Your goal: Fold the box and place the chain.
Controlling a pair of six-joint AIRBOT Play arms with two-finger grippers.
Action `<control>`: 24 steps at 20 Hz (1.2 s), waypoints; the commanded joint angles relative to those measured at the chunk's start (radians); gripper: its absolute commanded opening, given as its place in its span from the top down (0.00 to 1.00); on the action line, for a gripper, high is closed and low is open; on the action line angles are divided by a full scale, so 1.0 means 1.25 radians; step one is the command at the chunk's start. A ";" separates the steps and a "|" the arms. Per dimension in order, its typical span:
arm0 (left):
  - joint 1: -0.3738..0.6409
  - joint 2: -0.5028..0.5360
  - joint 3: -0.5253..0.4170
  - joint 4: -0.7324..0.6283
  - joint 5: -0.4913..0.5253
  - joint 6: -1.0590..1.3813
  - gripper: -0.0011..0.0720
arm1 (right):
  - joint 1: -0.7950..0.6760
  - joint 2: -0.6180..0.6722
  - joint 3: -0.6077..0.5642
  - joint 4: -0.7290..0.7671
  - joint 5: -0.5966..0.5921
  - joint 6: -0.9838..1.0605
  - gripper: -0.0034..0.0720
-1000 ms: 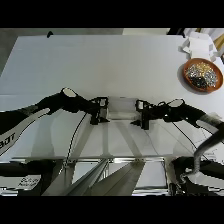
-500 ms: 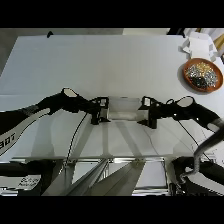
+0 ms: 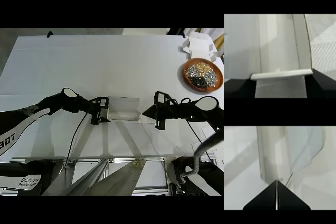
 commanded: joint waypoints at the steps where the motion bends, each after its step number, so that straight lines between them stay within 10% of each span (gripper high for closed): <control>1: 0.000 0.000 0.000 0.000 0.000 -0.001 0.78 | 0.053 0.010 0.001 0.208 -0.142 -0.045 0.93; 8: 0.000 0.000 0.000 0.000 0.000 -0.001 0.78 | 0.168 -0.244 0.001 0.414 -0.280 -0.148 0.93; 12: 0.000 0.000 0.000 0.000 0.000 -0.001 0.78 | 0.168 -0.249 0.001 0.430 -0.419 -0.085 0.94; 20: 0.000 0.000 0.000 0.000 0.000 -0.001 0.78 | 0.168 -0.241 0.001 0.410 -0.327 -0.083 0.94; 24: 0.000 0.000 0.000 0.000 0.000 -0.001 0.78 | 0.168 -0.132 0.001 0.190 -0.317 -0.017 0.94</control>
